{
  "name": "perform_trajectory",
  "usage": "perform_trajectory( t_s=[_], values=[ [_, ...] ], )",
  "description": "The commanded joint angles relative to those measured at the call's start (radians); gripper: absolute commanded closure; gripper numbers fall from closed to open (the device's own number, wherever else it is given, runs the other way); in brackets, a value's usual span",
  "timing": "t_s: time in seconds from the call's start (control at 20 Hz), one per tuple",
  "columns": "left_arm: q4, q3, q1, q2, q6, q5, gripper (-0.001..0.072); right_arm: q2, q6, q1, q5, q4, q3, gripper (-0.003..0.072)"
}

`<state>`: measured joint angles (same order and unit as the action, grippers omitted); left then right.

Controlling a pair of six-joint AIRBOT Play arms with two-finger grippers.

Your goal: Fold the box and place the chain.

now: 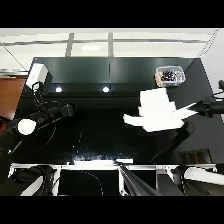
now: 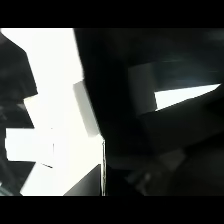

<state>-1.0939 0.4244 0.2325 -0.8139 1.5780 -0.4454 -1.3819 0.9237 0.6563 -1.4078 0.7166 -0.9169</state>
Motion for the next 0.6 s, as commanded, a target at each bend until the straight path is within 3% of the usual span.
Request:
perform_trajectory(
  t_s=[0.0, 0.1, 0.3, 0.45, 0.55],
  values=[
    [0.037, 0.001, 0.055, 0.0, -0.034, -0.012, 0.0004, 0.264, 0.021, -0.197, 0.269, -0.192, 0.295, 0.0678],
    [0.036, 0.005, 0.129, -0.002, -0.098, -0.007, 0.0005, 0.43, -0.03, -0.359, 0.402, -0.309, 0.441, 0.0677],
    [0.054, 0.021, 0.225, -0.024, -0.148, 0.066, 0.0007, 0.657, -0.111, -0.625, 0.582, -0.319, 0.611, 0.0677],
    [0.161, 0.101, 0.187, -0.137, -0.114, -0.13, 0.0017, 0.698, -0.135, -0.758, 0.607, -0.291, 0.65, 0.0677],
    [0.284, 0.176, 0.151, -0.251, -0.224, -0.28, 0.0017, 0.698, -0.132, -0.813, 0.642, -0.278, 0.65, 0.0676]
  ],
)
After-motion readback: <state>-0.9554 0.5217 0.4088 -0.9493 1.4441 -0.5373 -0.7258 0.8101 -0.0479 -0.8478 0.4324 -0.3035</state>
